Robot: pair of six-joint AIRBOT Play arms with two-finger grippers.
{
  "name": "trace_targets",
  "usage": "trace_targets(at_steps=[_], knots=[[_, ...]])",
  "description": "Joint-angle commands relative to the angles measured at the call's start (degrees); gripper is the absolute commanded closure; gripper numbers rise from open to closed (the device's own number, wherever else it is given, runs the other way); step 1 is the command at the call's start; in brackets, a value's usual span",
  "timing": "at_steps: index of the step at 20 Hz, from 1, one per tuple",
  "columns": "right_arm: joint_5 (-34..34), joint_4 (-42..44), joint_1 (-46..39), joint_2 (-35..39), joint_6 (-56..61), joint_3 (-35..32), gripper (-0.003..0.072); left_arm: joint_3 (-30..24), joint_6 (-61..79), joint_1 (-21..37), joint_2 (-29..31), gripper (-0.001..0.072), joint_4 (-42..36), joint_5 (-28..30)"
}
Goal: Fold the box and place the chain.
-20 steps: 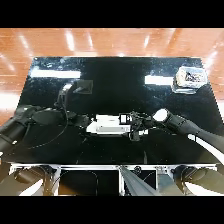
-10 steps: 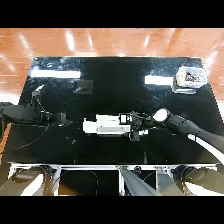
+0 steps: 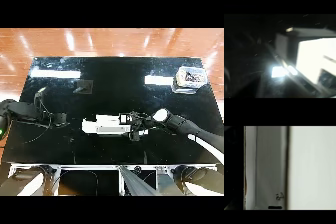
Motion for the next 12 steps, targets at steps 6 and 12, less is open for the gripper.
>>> trace_targets(at_steps=[6,12], knots=[[-0.02,0.02,-0.04,0.02,0.04,0.02,0.0143,-2.10,15.19,-1.38,-13.09,0.0690,-11.93,-5.25],[-0.02,0.02,-0.04,0.02,0.04,0.02,0.0143,-9.86,27.98,-5.44,-13.16,0.0690,-23.28,-15.56]])
